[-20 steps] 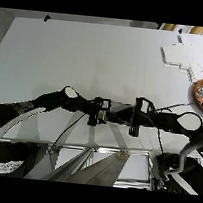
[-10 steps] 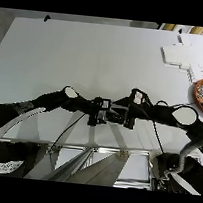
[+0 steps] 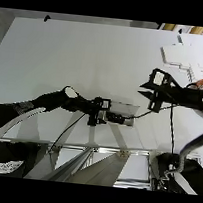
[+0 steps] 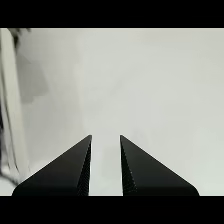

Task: Fold the box and place the chain.

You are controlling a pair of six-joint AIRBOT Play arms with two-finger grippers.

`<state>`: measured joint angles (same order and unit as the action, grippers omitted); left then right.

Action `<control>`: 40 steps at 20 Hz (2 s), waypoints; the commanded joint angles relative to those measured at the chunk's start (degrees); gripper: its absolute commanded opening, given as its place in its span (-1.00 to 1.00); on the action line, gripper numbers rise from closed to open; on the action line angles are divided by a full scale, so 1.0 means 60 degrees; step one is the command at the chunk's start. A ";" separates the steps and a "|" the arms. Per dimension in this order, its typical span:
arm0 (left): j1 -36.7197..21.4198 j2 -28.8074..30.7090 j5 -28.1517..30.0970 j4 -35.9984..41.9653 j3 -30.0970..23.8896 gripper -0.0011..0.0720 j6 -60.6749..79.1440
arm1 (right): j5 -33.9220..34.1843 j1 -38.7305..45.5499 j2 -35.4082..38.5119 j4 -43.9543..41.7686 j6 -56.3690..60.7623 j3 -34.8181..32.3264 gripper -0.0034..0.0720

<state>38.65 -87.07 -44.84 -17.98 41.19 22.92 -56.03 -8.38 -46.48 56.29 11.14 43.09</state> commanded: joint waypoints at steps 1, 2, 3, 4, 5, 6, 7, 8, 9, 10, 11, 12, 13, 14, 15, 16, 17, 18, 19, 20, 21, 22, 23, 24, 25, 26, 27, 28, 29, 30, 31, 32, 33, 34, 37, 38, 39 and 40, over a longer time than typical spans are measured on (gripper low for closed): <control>0.0000 0.0004 0.0004 0.0000 0.0004 0.10 0.0004 | -0.1246 0.1413 -0.0754 0.0703 -0.1486 -0.0168 -0.39; 0.0000 0.0004 0.0004 -0.0004 0.0004 0.10 0.0004 | -0.1220 0.1534 -0.1056 0.0871 -0.1636 -0.0372 -0.45; 0.0000 0.0004 0.0004 0.0000 0.0004 0.10 0.0004 | -0.1104 0.1548 -0.1366 0.1166 -0.1818 -0.0612 -0.45; 0.0000 0.0004 0.0004 -0.0004 0.0004 0.10 0.0004 | -0.0903 0.1548 -0.1647 0.1446 -0.2095 -0.0871 -0.45; 0.0000 0.0004 0.0004 0.0000 0.0004 0.10 0.0004 | -0.0670 0.1548 -0.1898 0.1738 -0.2375 -0.1078 -0.44; 0.0000 0.0004 0.0004 0.0000 0.0004 0.10 0.0004 | -0.0492 0.1545 -0.2131 0.2113 -0.2481 -0.1217 -0.43; 0.0000 0.0004 0.0004 -0.0004 0.0004 0.10 0.0004 | -0.0357 0.1545 -0.2368 0.2535 -0.2477 -0.1275 -0.43; 0.0000 0.0004 0.0004 0.0000 0.0004 0.10 0.0004 | -0.0262 0.1545 -0.2565 0.2776 -0.2473 -0.1290 -0.43; 0.0000 0.0004 0.0004 -0.0004 0.0004 0.10 0.0004 | -0.0240 0.1545 -0.2714 0.2834 -0.2481 -0.1293 -0.43; 0.0000 0.0004 0.0004 0.0000 0.0004 0.10 0.0004 | -0.0222 0.1545 -0.2823 0.2820 -0.2495 -0.1293 -0.43; 0.0000 0.0004 0.0004 -0.0004 0.0004 0.10 0.0004 | -0.0222 0.1526 -0.2889 0.2787 -0.2699 -0.1293 -0.43; 0.0000 0.0004 0.0004 0.0000 0.0004 0.10 0.0004 | -0.0244 0.1526 -0.2940 0.2754 -0.2973 -0.1304 -0.43; 0.0000 0.0004 0.0004 0.0000 0.0004 0.10 0.0004 | -0.0248 0.1526 -0.3002 0.2758 -0.3111 -0.1315 -0.43; 0.0000 0.0004 0.0004 0.0000 0.0004 0.10 0.0004 | -0.0266 0.1526 -0.3104 0.2758 -0.3198 -0.1315 -0.43; 0.0000 0.0004 0.0004 -0.0004 0.0004 0.10 0.0004 | -0.0255 0.1526 -0.3213 0.2754 -0.3198 -0.1315 -0.43; 0.0000 0.0004 0.0004 0.0000 0.0004 0.10 0.0004 | -0.0244 0.1494 -0.3337 0.2769 -0.3198 -0.1315 -0.43; 0.0000 0.0004 0.0004 -0.0004 0.0004 0.10 0.0004 | -0.0222 0.1424 -0.3464 0.2798 -0.3206 -0.1315 -0.43; 0.0000 0.0004 0.0004 0.0000 0.0004 0.10 0.0004 | -0.0178 0.1319 -0.3603 0.2798 -0.3224 -0.1315 -0.43; 0.0000 0.0004 0.0004 -0.0004 0.0004 0.10 0.0004 | -0.0055 0.1206 -0.3701 0.2798 -0.3228 -0.1319 -0.43; 0.0000 0.0004 0.0004 -0.0004 0.0004 0.10 0.0004 | 0.0076 0.1096 -0.3759 0.2798 -0.3228 -0.1315 -0.44; 0.0000 0.0004 0.0004 -0.0004 0.0004 0.10 0.0004 | 0.0208 0.1038 -0.3767 0.2798 -0.3224 -0.1315 -0.46; 0.0000 0.0004 0.0004 -0.0004 0.0004 0.10 0.0004 | 0.0259 0.1042 -0.3767 0.2794 -0.3224 -0.1315 -0.51; 0.0000 0.0004 0.0004 -0.0004 0.0004 0.10 0.0004 | 0.0259 0.1042 -0.3767 0.2809 -0.3224 -0.1315 -0.51; 0.0000 0.0004 0.0004 0.0000 0.0004 0.10 0.0004 | 0.0255 0.1042 -0.3767 0.2841 -0.3220 -0.1315 -0.51; 0.0000 0.0004 0.0004 0.0000 0.0004 0.10 0.0004 | 0.0226 0.1042 -0.3763 0.2841 -0.3213 -0.1315 -0.58; 0.0000 0.0004 0.0004 0.0000 0.0004 0.10 0.0004 | 0.0131 0.1042 -0.3759 0.2841 -0.3184 -0.1319 -0.75; 0.0000 0.0004 0.0004 -0.0004 0.0004 0.10 0.0004 | 0.0004 0.1038 -0.3734 0.2838 -0.3184 -0.1319 -0.82; 0.0000 0.0004 0.0004 0.0000 0.0004 0.10 0.0004 | -0.0146 0.1038 -0.3665 0.2841 -0.3177 -0.1319 -0.82; 0.0000 0.0004 0.0004 -0.0004 0.0004 0.10 0.0004 | -0.0317 0.1042 -0.3512 0.2856 -0.3147 -0.1322 -0.87; 0.0000 0.0004 0.0004 -0.0004 0.0004 0.10 0.0004 | -0.0506 0.1038 -0.3238 0.2852 -0.3104 -0.1322 -0.87; 0.0000 0.0004 0.0004 -0.0004 0.0004 0.10 0.0004 | -0.0769 0.1042 -0.2911 0.2841 -0.3060 -0.1322 -0.87; 0.0000 0.0004 0.0004 -0.0004 0.0004 0.10 0.0004 | -0.1038 0.1042 -0.2521 0.2834 -0.2881 -0.1322 -0.87; 0.0000 0.0004 0.0004 -0.0004 0.0004 0.10 0.0004 | -0.1297 0.1042 -0.2073 0.2820 -0.2561 -0.1322 -0.87; 0.0000 0.0004 0.0004 -0.0004 0.0004 0.10 0.0004 | -0.1625 0.1038 -0.1632 0.2758 -0.2313 -0.1322 -0.87; 0.0000 0.0004 0.0004 0.0000 0.0004 0.10 0.0004 | -0.2903 0.1038 -0.0255 0.1869 -0.1876 -0.1333 -0.87; 0.0000 0.0004 0.0004 0.0000 0.0004 0.10 0.0004 | -0.3315 0.1038 0.0208 0.1446 -0.1818 -0.1341 -0.87; 0.0000 0.0004 0.0004 -0.0004 0.0004 0.10 0.0004 | -0.3730 0.1038 0.0619 0.0998 -0.1810 -0.1341 -0.87; 0.0000 0.0004 0.0004 -0.0004 0.0004 0.10 0.0004 | -0.4000 0.1038 0.0958 0.0539 -0.1657 -0.1344 -0.87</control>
<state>38.65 -87.07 -44.82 -17.98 41.19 22.94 -72.69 -2.11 -47.35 66.78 -1.21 35.09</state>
